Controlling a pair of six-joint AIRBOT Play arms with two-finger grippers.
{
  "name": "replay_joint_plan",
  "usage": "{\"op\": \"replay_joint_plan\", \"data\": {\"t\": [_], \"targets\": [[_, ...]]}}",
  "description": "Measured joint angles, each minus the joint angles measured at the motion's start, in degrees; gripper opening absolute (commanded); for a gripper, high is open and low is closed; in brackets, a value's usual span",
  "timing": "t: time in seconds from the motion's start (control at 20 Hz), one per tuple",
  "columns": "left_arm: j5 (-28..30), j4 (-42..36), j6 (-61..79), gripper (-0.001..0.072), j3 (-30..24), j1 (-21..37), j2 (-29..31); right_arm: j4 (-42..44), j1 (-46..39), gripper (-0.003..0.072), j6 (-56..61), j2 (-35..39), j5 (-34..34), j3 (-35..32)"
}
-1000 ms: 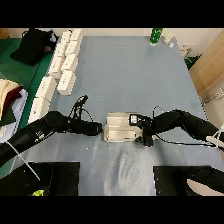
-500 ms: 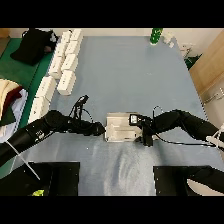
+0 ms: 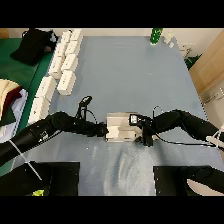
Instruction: Fold the box.
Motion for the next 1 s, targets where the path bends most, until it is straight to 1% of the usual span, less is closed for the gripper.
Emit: {"op": "replay_joint_plan", "data": {"t": [0.15, 0.25, 0.4, 0.55, 0.75, 1.0], "targets": [[0.8, 7.4, -11.3, 0.0367, 3.4, -4.8, -2.6, 0.0, 0.0, 0.0519, 0.0, 0.0, 0.0, 0.0], [0.2, 13.4, -19.6, 0.0367, 6.6, -7.6, -4.9, 0.0, 0.0, 0.0519, 0.0, 0.0, 0.0, 0.0], [-4.2, 23.7, -32.0, 0.0368, 12.0, -11.5, -9.2, 0.0, 0.0, 0.0519, 0.0, 0.0, 0.0, 0.0], [-9.6, 31.1, -41.9, 0.0367, 16.6, -14.6, -13.7, 0.0, 0.0, 0.0519, 0.0, 0.0, 0.0, 0.0], [-15.4, 35.3, -48.2, 0.0367, 21.2, -17.4, -19.0, 0.0, 0.0, 0.0519, 0.0, 0.0, 0.0, 0.0], [-20.5, 38.2, -52.2, 0.0366, 26.2, -18.8, -24.1, 0.0, 0.0, 0.0519, 0.0, 0.0, 0.0, 0.0]]}}
